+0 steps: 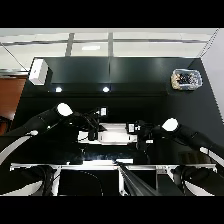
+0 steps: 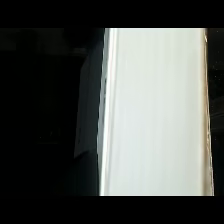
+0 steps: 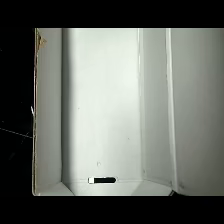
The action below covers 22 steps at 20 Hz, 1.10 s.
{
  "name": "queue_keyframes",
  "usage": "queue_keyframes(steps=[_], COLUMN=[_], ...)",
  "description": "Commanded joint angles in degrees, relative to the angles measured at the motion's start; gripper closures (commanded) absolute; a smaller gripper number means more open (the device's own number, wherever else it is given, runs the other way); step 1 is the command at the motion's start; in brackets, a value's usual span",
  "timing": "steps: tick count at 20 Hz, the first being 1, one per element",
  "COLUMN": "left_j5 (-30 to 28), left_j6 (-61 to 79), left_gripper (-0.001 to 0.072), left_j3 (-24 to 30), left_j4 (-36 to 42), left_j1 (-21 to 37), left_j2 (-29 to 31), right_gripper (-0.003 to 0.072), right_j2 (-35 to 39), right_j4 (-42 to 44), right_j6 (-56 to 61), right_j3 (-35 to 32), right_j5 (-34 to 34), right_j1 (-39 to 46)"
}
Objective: Fold the box and place the chain.
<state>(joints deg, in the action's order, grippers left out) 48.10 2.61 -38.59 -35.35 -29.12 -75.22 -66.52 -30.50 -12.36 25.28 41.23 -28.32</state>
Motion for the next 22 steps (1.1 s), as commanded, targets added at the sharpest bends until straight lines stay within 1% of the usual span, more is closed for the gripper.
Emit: queue_keyframes(steps=[1, 16, 17, 18, 19, 20, 21, 22], left_j5=[0.15, 0.17, 0.17, 0.2, 0.2, 0.17, 0.22, 0.31], left_j6=[0.0, -0.02, -0.04, -0.07, -0.04, -0.04, -0.07, -0.55], left_gripper=[0.0685, 0.0684, 0.0683, 0.0683, 0.0682, 0.0665, 0.0529, 0.0351], left_j3=[-0.04, -0.07, -0.07, -0.07, -0.07, -0.07, -0.07, -0.11], left_j4=[0.02, 0.02, 0.04, 0.0, 0.02, 0.0, -0.02, -0.17], left_j1=[0.02, 0.02, 0.02, 0.04, 0.04, 0.04, 0.07, 0.07], left_j2=[-0.02, -0.02, -0.02, -0.02, 0.02, 0.15, 0.39, 0.81], right_gripper=[0.0064, 0.0066, 0.0148, 0.0207, 0.0207, 0.0207, 0.0207, 0.0207], right_j2=[-0.07, -0.13, -0.13, -0.13, -0.13, -0.13, -0.13, -0.13], right_j4=[-0.7, -1.6, -1.6, -1.6, -1.57, -1.57, -1.57, -1.57], right_j6=[0.57, 1.01, 1.03, 1.03, 1.03, 1.05, 1.05, 1.05], right_j3=[0.02, 0.0, 0.0, 0.0, 0.0, 0.0, 0.0, 0.0], right_j5=[-0.61, -0.61, -0.61, -0.59, -0.59, -0.61, -0.61, -0.61], right_j1=[-0.39, -0.44, -0.42, -0.42, -0.42, -0.42, -0.42, -0.42])
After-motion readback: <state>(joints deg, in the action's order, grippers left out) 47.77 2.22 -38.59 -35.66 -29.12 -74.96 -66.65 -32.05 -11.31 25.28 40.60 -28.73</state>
